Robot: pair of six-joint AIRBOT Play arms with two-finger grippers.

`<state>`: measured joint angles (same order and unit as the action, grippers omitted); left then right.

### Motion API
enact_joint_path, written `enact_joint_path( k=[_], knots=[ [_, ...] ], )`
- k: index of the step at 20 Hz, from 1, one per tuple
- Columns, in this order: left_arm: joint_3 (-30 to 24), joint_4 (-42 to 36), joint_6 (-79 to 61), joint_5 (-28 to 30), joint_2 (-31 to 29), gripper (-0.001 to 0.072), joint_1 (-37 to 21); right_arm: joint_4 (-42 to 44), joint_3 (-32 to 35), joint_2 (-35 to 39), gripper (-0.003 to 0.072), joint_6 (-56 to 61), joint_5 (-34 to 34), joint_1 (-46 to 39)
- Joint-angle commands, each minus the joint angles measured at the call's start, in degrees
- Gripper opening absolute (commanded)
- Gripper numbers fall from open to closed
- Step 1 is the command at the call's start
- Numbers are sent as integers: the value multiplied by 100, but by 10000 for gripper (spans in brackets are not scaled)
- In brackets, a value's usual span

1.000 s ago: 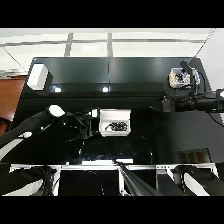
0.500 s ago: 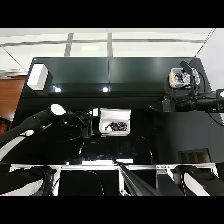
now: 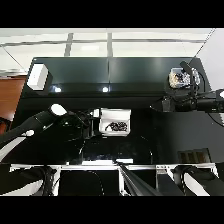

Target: Fold the box and place the chain.

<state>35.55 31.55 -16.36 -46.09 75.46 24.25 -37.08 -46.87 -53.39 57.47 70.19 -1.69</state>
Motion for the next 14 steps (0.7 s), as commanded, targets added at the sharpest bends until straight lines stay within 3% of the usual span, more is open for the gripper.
enact_joint_path(
  k=[1, 2, 5, 6, 7, 8, 9, 14],
  knots=[
    [4, -48, -13, 136, 2, 708, 168, 4, 13, 2, 220, -2, -87, 2],
    [4, -46, -13, 136, 2, 686, 197, 4, 11, 2, 220, -2, -105, 2],
    [4, -50, -15, 109, 2, 465, 227, 9, 22, 2, 221, 0, -175, 4],
    [4, -50, -13, 109, 2, 465, 227, 22, 35, 2, 222, 2, -275, 15],
    [4, -50, -13, 111, 2, 465, 227, 22, 50, 0, 344, 109, -487, 72],
    [4, -50, -13, 111, 2, 465, 225, 22, 52, -11, 592, 278, -791, 190],
    [4, -50, -13, 111, 2, 465, 225, 24, 52, -28, 638, 365, -1150, 354],
    [4, -50, -13, 111, 2, 465, 225, 330, 52, -828, 633, 431, -2524, 1679]
  ],
)
